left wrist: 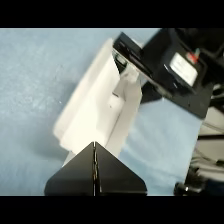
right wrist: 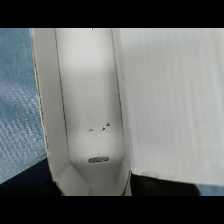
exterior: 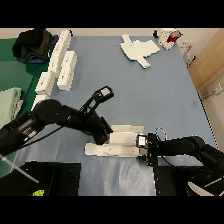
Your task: Fold the box.
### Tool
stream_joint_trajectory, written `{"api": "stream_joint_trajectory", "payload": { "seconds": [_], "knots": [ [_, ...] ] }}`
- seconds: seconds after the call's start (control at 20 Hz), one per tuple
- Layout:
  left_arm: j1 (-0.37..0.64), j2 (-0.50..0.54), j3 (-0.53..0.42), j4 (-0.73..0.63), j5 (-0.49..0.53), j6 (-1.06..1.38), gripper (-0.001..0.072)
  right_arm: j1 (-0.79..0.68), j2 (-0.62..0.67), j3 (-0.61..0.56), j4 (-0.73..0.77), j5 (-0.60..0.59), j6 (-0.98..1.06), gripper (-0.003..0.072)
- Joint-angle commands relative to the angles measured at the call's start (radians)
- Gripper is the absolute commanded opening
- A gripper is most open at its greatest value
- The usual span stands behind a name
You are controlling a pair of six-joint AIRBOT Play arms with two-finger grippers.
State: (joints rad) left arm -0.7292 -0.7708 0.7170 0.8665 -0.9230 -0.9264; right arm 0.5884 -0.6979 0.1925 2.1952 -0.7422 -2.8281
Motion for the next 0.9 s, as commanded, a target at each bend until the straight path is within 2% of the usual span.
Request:
{"api": "stream_joint_trajectory", "payload": {
  "seconds": [0.0, 0.1, 0.25, 0.35, 0.45, 0.6, 0.85],
  "knots": [
    [-0.084, 0.139, -0.073, 0.144, -0.030, -0.010, 0.0012, 0.000, 0.001, 0.000, 0.000, 0.000, 0.001, 0.0511],
    [-0.128, 0.175, -0.125, 0.209, -0.030, -0.001, 0.0013, 0.000, 0.001, 0.000, 0.000, 0.000, 0.001, 0.0511],
    [-0.101, 0.183, -0.194, 0.220, -0.023, 0.183, 0.0031, 0.000, 0.001, 0.000, 0.000, 0.000, 0.001, 0.0511],
    [-0.044, 0.180, -0.247, 0.200, 0.027, 0.309, 0.0689, 0.000, 0.001, 0.000, 0.000, 0.000, 0.001, 0.0511],
    [0.005, 0.167, -0.294, 0.178, 0.082, 0.375, 0.0684, 0.000, 0.001, 0.000, 0.000, 0.000, 0.001, 0.0510],
    [0.020, 0.116, -0.326, 0.114, 0.112, 0.528, 0.0683, 0.000, 0.001, 0.000, 0.000, 0.000, 0.001, 0.0510],
    [0.018, -0.032, -0.327, -0.095, 0.114, 0.771, 0.0681, 0.000, 0.001, 0.000, 0.000, 0.000, 0.001, 0.0511]
  ]
}}
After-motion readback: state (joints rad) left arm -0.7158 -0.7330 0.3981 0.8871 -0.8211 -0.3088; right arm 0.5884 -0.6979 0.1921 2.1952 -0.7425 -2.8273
